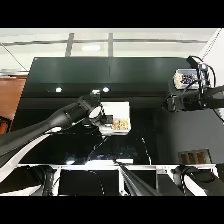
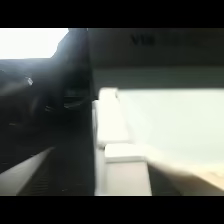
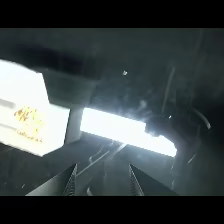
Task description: Fold the box and place the chain.
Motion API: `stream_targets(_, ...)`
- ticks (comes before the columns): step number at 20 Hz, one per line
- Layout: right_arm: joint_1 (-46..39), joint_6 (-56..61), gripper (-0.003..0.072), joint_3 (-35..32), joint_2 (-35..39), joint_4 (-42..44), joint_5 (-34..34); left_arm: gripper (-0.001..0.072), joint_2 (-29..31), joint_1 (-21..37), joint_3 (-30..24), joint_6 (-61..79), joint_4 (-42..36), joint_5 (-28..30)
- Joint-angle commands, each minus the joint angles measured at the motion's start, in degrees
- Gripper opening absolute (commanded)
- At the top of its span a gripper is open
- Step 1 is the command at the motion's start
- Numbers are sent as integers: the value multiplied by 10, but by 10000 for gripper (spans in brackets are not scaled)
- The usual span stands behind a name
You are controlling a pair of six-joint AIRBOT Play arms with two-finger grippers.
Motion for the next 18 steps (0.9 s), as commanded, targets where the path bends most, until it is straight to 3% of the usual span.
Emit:
stream_targets(1, -2, -2, 366, 0, 2, -2, -40, 663, 59, -3, 0, 65, 61, -23)
stream_targets(4, -2, -2, 366, 0, 2, -3, -42, 662, 136, -1, -12, 107, 147, -75)
stream_targets(6, -2, -2, 366, 0, 2, -17, -43, 662, 189, 24, -50, 107, 249, -130)
stream_targets(8, -2, -1, 366, 0, 0, -43, -50, 661, 243, 82, -121, 107, 271, -165)
stream_targets(9, -2, -1, 366, -3, 0, -50, -59, 660, 268, 116, -162, 109, 246, -136)
stream_targets(11, -2, -1, 366, -14, -1, -51, -79, 660, 291, 198, -227, 183, 97, -19)
stream_targets(12, -2, 2, 366, -20, -1, -50, -89, 657, 287, 238, -249, 295, -30, 40)
stream_targets(13, -2, 9, 366, -28, -1, -51, -101, 599, 280, 259, -262, 418, -134, 76)
stream_targets(14, -2, 10, 366, -37, -1, -51, -110, 602, 268, 265, -269, 540, -211, 107)
stream_targets(16, -2, 10, 367, -53, -1, -53, -123, 619, 238, 259, -270, 720, -273, 142)
stream_targets(18, -2, 10, 367, -67, -2, -54, -139, 717, 202, 237, -271, 881, -278, 178)
